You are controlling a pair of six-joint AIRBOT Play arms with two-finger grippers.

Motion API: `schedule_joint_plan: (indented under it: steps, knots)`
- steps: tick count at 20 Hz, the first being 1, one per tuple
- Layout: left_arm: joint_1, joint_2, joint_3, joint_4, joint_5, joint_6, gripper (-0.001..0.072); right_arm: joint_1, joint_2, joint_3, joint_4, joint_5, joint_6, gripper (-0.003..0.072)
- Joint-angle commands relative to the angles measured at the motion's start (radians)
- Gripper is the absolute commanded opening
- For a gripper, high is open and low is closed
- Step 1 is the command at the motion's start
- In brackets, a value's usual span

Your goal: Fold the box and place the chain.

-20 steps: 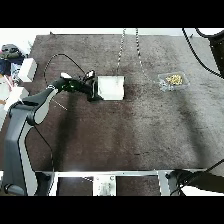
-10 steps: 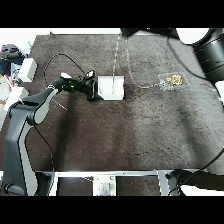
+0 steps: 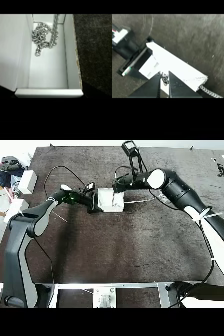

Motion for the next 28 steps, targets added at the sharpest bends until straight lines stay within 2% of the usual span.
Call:
schedule_joint_plan:
  steps: [1,5,9,12,18,19,20,21,24,28]
  knots:
    - [0.000,0.000,0.000,0.000,0.000,0.000,0.0444,0.001,-0.001,-0.050,0.007,-0.043,0.000,0.0011]
    - [0.000,0.000,0.000,0.000,0.000,0.000,0.0443,-0.056,0.033,-0.050,-0.060,-0.031,0.035,0.0011]
    - [0.000,0.000,0.000,0.000,0.000,0.000,0.0444,-0.091,0.065,-0.050,-0.033,-0.009,0.053,0.0011]
    - [0.000,0.000,0.000,0.000,0.000,0.000,0.0444,-0.044,0.031,-0.050,0.035,-0.009,0.052,0.0011]
    - [0.000,0.000,0.000,0.000,0.000,0.000,0.0443,0.081,-0.099,-0.049,0.038,-0.122,0.051,0.0013]
    - [0.000,0.000,0.000,0.000,0.000,0.000,0.0444,0.076,-0.115,-0.049,0.035,-0.112,0.051,0.0077]
    - [0.000,0.000,0.000,0.000,0.000,0.000,0.0444,0.065,-0.126,-0.049,0.026,-0.099,0.051,0.0262]
    - [0.000,0.000,0.000,0.000,0.000,0.000,0.0443,0.047,-0.129,-0.050,0.006,-0.081,0.054,0.0291]
    - [0.000,0.000,0.000,0.000,0.000,0.000,0.0443,-0.060,-0.122,-0.050,-0.011,0.007,0.064,0.0292]
    - [0.000,0.000,0.000,0.000,0.000,0.000,0.0443,-0.294,-0.120,-0.053,-0.011,0.164,0.156,0.0292]
